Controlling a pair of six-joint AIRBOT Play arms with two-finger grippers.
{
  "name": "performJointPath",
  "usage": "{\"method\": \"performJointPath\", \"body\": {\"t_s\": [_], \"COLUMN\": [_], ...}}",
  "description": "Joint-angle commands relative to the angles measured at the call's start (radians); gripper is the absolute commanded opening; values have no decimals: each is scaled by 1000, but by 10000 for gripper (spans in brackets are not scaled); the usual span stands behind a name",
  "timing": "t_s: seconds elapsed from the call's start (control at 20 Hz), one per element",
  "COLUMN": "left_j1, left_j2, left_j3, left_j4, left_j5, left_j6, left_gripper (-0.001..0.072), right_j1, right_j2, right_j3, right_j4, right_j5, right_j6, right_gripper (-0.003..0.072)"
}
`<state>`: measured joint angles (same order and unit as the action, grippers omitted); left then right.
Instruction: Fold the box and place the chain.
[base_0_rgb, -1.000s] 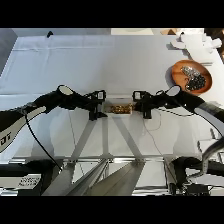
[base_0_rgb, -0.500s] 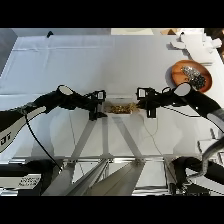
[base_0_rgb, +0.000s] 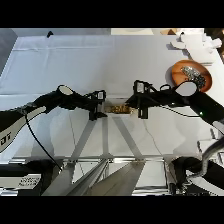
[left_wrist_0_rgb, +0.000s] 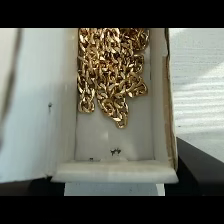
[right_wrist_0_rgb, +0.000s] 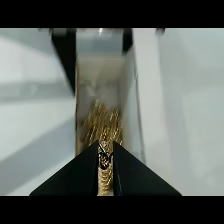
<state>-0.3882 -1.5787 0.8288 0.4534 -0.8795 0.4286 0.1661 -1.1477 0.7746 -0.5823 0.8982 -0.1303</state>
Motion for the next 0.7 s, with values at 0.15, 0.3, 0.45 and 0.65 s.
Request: {"method": "performJointPath", "body": {"t_s": [0.15,0.3,0.45,0.65], "left_j1": [0,0,0,0], "left_j2": [0,0,0,0], "left_j3": [0,0,0,0], "left_j4": [0,0,0,0], "left_j5": [0,0,0,0], "left_j6": [0,0,0,0], "left_gripper": [275,275,275,275], "right_j1": [64,51,-29,-186], "right_j2": [-6,-5,24,43], "right_j3": [16,15,14,13], "right_j4": [36,43,45,29], "right_j5": [-79,-48,56,142], "right_j6": [4,3,3,-2], "right_gripper": [132,378,378,378]}}
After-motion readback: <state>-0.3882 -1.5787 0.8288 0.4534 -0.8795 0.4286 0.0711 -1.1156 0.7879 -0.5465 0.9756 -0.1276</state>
